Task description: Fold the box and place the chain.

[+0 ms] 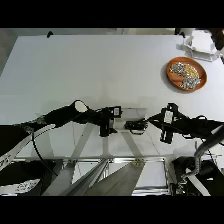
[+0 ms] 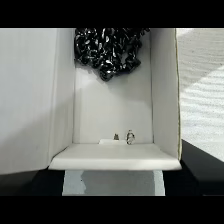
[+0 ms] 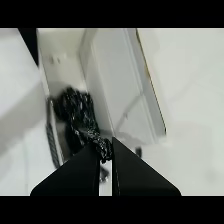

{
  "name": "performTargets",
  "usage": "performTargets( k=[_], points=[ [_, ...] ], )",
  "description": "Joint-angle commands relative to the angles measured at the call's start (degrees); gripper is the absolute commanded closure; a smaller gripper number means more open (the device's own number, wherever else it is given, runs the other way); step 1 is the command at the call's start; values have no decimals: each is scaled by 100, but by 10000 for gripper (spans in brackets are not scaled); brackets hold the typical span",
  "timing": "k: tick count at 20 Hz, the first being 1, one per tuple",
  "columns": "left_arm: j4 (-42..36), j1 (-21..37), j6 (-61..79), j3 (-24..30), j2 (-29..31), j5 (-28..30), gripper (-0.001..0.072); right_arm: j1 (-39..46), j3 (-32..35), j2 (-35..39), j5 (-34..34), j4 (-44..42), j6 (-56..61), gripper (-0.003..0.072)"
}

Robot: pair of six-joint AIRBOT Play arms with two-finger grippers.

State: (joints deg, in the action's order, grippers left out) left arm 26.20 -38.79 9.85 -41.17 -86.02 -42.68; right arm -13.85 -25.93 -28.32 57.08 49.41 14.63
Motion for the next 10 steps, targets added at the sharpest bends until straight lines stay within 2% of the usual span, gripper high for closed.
performTargets(
  k=[1,9,10],
  points=[
    [0,0,0,-2,2,0,275,-2,0,-22,-87,-1196,-13,665],
    [0,0,0,-2,2,0,275,-2,0,-1976,-367,-1517,-315,661],
    [0,0,0,-2,2,0,275,-2,0,-2157,-337,-1515,-315,604]
  ],
)
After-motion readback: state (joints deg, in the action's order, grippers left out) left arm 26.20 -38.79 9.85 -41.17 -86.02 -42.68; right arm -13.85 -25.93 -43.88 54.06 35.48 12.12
